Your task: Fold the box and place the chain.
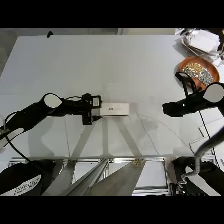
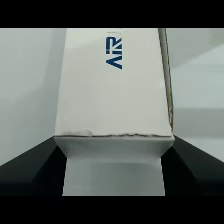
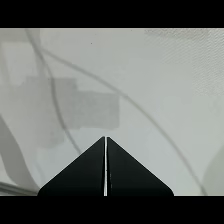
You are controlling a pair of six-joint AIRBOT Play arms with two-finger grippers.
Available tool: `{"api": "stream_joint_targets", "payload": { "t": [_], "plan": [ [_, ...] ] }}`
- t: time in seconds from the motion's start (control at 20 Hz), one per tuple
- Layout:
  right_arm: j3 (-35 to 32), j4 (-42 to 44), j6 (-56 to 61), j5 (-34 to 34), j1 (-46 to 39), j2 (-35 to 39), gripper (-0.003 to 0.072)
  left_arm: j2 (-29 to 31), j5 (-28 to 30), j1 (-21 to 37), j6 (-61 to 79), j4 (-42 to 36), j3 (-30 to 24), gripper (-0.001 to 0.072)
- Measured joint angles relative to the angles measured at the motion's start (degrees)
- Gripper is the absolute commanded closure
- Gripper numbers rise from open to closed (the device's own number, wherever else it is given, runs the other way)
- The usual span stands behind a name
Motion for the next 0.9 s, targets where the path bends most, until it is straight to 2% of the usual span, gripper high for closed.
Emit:
{"api": "stream_joint_targets", "payload": {
  "t": [0.15,0.3,0.5,0.7,0.9],
  "plan": [
    [0.0,0.0,-0.5,0.0,0.0,0.0,0.0673,0.7,0.9,5.3,-5.8,3.5,0.0,0.0704],
    [0.0,0.0,-0.7,-0.1,0.0,0.0,0.0673,1.5,1.4,12.9,-12.0,8.5,0.0,0.0704],
    [0.0,0.0,-0.9,-0.1,0.0,0.0,0.0673,2.0,1.7,26.1,-19.0,14.4,0.0,0.0704],
    [0.0,0.0,-0.9,-0.1,0.0,0.0,0.0673,2.1,1.3,38.0,-25.0,16.6,0.0,0.0702],
    [0.0,0.0,-0.9,-0.1,0.0,0.0,0.0673,2.1,-1.0,43.6,-28.1,17.5,0.0,0.0703]
  ]
}}
